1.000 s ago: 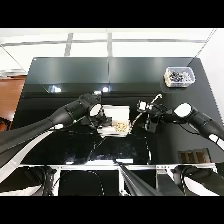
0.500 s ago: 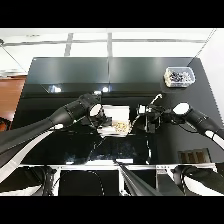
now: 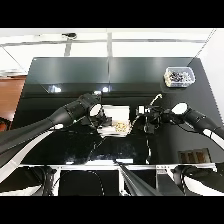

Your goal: Fold the box and place the chain.

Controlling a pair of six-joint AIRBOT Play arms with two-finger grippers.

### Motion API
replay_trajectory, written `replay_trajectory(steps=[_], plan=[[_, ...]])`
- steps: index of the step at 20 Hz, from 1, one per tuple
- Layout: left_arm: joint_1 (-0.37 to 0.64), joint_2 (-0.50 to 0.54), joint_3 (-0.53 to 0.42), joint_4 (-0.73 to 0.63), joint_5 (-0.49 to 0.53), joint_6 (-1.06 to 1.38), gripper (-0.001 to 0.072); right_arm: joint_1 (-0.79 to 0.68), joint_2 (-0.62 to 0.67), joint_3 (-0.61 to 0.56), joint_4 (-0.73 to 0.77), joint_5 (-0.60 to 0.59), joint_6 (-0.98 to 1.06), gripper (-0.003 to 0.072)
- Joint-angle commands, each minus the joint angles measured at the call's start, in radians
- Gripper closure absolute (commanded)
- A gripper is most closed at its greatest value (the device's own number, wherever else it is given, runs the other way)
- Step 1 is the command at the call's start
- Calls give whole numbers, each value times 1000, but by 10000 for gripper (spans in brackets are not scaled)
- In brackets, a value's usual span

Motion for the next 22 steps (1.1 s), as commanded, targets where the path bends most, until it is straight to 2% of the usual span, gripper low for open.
replay_trajectory(steps=[1, 7, 8, 9, 12, 13, 14, 15, 17, 18, 19, 22], plan=[[0, 0, 0, 0, 0, 0, 683, 0, -18, 1, 4, -14, 0, 30], [0, 0, 0, 0, 3, 0, 683, 2, -25, 1, 19, -17, 0, 30], [0, 0, 0, 0, 3, 0, 683, 2, -25, 1, 19, -17, 0, 82], [0, 0, 0, 0, 3, 0, 683, 2, -25, 1, 19, -15, 0, 259], [0, 0, 0, 0, 3, 0, 683, 2, -28, 1, 19, -16, 1, 278], [0, 0, 0, 0, 3, 0, 683, 2, -28, 1, 18, -18, 1, 357], [0, 0, 0, 0, 3, 0, 683, 2, -28, 1, 15, -17, 4, 573], [0, 0, 0, 0, 2, 0, 683, 2, -28, 1, 16, -16, 5, 630], [0, 0, 0, 0, 3, 0, 683, 2, -26, 1, 15, -15, 55, 632], [0, 0, 0, 0, 3, 0, 682, 2, -19, 1, 14, -15, 90, 676], [0, 0, 0, 0, 3, 0, 683, 2, -5, 1, 14, -16, 138, 673], [0, 0, 0, 0, 3, 0, 683, 1, 85, 1, -20, -16, 368, 673]])
